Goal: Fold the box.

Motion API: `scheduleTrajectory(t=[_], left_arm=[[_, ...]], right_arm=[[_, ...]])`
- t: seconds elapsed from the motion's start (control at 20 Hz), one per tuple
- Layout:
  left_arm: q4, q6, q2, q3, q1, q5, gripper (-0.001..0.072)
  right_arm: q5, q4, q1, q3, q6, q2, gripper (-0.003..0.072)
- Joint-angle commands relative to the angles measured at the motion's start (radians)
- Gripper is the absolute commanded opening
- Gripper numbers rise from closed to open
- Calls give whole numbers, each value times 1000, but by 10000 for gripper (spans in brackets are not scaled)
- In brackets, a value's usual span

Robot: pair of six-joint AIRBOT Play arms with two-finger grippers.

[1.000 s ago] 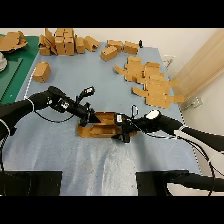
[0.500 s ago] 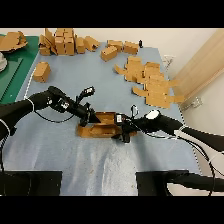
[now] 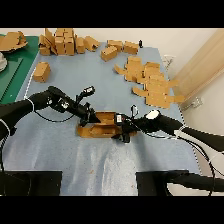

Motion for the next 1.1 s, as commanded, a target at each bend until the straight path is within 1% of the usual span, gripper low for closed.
scheduleTrajectory(t=[0.0, 0.15, 0.25, 0.3, 0.35, 0.4, 0.55, 0.65, 0.7, 0.75, 0.8, 0.85, 0.9, 0.95, 1.0, 1.05], left_arm=[[-25, -14, 0, 1, 2, -15, 11], [-24, -124, 0, 1, 2, -1, 12], [-23, -176, 0, 1, 3, 34, 13], [-23, -185, 0, 2, 5, 42, 47], [-20, -187, 0, 7, 9, 42, 392], [-23, -208, 0, 14, 14, 43, 617], [-3, -274, 13, 41, 38, 23, 621], [55, -319, 46, 61, 75, 20, 621], [109, -351, 72, 73, 98, 18, 621], [176, -399, 99, 84, 118, 9, 620], [249, -469, 127, 92, 134, -14, 601], [337, -573, 156, 94, 142, -62, 327], [429, -676, 178, 94, 143, -140, 20], [497, -803, 191, 91, 136, -213, 9], [520, -961, 192, 87, 122, -283, 9], [509, -1041, 192, 75, 94, -352, 8]], right_arm=[[-1, 0, -1, 0, 0, 0, 441], [-1, 0, -1, 0, -3, 0, 441], [-1, 0, -1, 0, -3, 0, 441], [-1, 0, -1, 0, -3, 0, 441], [-1, 0, -1, 0, -3, 0, 441], [-1, 0, -1, 0, -3, 0, 441], [-1, 0, -1, 0, -3, 0, 441], [-1, 0, -1, 0, -3, 0, 441], [-1, 0, -1, 0, -3, 0, 441], [-1, 0, -1, 0, -3, 0, 441], [-1, 0, -1, 0, -3, 0, 441], [-1, 0, -1, 0, -3, 0, 441], [-1, 0, -1, 0, -3, 0, 441], [-1, 0, -1, 0, -3, 0, 441], [-1, 0, -1, 0, -3, 0, 441], [-1, 0, -1, 0, -3, 0, 441]])
